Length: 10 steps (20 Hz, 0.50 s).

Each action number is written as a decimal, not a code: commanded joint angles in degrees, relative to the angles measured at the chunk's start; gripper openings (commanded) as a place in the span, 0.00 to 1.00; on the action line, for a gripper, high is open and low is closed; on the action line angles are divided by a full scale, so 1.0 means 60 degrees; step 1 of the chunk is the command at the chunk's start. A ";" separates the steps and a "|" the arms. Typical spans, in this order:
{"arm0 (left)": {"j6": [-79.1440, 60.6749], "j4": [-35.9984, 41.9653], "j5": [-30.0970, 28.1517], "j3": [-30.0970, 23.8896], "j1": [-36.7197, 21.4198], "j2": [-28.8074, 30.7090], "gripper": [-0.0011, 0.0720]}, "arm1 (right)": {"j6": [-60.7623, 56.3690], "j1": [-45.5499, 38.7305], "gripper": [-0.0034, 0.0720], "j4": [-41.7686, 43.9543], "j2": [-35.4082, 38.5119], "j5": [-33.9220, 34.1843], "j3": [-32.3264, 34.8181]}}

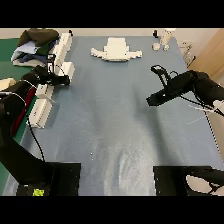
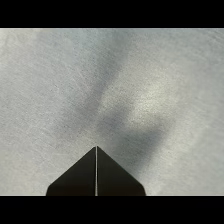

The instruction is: Fold the box.

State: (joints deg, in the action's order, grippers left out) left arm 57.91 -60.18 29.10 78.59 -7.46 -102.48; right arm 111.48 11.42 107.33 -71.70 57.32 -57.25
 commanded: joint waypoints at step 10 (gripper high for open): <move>0.0113 -0.0288 0.2750 0.0018 -0.0244 0.1734 0.96 | -0.0004 -0.0004 0.05 0.0004 -0.0004 0.0004 -0.0007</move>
State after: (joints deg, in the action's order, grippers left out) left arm 58.74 -61.30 40.64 78.59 -8.36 -95.72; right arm 111.46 11.42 107.33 -71.70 57.34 -57.25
